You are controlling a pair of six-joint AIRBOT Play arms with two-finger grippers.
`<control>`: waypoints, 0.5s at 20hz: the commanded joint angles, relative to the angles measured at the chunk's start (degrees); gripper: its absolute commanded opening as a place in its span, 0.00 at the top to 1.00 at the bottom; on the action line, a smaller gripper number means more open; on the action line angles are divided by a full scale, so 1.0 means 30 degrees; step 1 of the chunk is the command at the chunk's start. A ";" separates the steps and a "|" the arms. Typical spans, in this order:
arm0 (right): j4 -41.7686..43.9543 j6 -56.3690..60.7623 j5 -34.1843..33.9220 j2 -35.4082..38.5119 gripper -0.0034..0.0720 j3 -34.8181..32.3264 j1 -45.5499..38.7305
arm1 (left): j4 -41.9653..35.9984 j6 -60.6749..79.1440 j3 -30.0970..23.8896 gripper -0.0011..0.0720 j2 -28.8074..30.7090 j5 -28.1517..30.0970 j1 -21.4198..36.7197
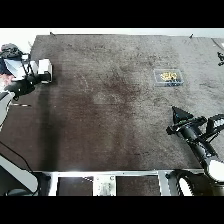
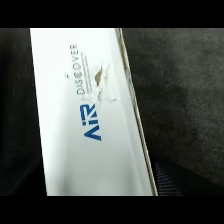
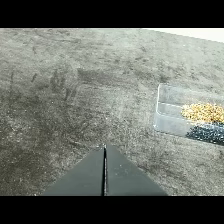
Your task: Fold the box and place the chain.
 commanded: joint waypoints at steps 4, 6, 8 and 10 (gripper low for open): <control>0.0007 0.0000 0.0000 -0.0007 0.94 -0.0007 -0.0015 | 0.0102 0.0036 0.0044 0.00 0.1698 0.1195 0.0000; 0.0007 0.0000 0.0000 -0.0007 0.94 -0.0007 -0.0015 | 0.0102 0.0036 0.0036 0.00 0.2390 0.0976 0.0000; 0.0000 0.0000 0.0000 -0.0007 0.94 -0.0007 -0.0007 | 0.0168 0.0022 0.0036 0.01 0.3359 -0.0160 0.0000; 0.0000 0.0000 0.0000 -0.0007 0.95 -0.0007 -0.0015 | 0.0168 0.0022 0.0036 0.55 0.4532 -0.2135 0.0000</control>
